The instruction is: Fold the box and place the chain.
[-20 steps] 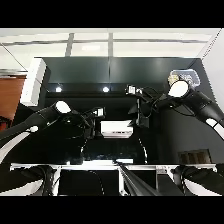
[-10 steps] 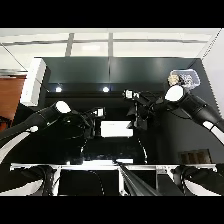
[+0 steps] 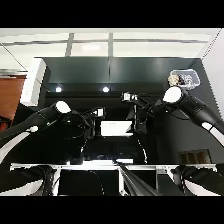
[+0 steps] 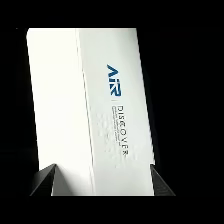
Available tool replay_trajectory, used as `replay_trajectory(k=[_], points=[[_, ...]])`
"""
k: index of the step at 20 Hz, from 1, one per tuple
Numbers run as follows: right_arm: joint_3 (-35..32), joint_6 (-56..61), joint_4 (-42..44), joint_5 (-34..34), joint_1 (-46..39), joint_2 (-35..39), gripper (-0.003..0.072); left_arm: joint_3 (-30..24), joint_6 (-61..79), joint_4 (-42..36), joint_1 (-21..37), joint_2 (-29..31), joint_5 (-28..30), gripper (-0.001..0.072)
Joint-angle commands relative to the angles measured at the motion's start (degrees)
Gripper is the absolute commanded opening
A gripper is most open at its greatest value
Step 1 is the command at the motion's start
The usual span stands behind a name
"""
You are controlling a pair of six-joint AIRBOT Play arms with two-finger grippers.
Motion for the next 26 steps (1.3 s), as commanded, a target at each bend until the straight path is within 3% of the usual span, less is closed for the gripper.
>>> replay_trajectory(k=[1,6,7,8,10,24,25,26], points=[[-0.1,0.0,-1.6,-0.7,1.6,0.0,0.0689,0.0,0.0,0.0,0.0,0.0,0.0,0.0209],[-0.1,-0.1,-3.6,-4.0,2.5,0.0,0.0688,0.0,0.0,0.0,0.0,0.0,0.0,0.0209],[-0.1,-0.1,-3.6,-4.0,2.5,0.0,0.0633,0.0,0.0,0.0,0.0,0.0,-0.1,0.0209],[-0.1,-0.1,-3.6,-4.0,2.5,0.0,0.0493,0.0,0.0,0.0,0.0,0.0,-0.1,0.0209],[-0.1,0.0,-3.1,-3.4,2.5,0.0,0.0412,0.0,0.0,0.0,0.0,0.0,-0.1,0.0209],[-0.1,1.9,-3.7,-3.6,2.5,0.0,0.0404,0.0,0.0,0.0,0.0,0.0,-0.1,0.0209],[-0.1,1.9,-3.7,-3.6,2.5,0.0,0.0296,0.0,0.0,0.0,0.0,0.0,-0.1,0.0209],[-0.1,1.9,-3.7,-3.2,2.5,0.0,0.0111,0.0,0.0,0.0,0.0,0.0,-0.1,0.0209]])
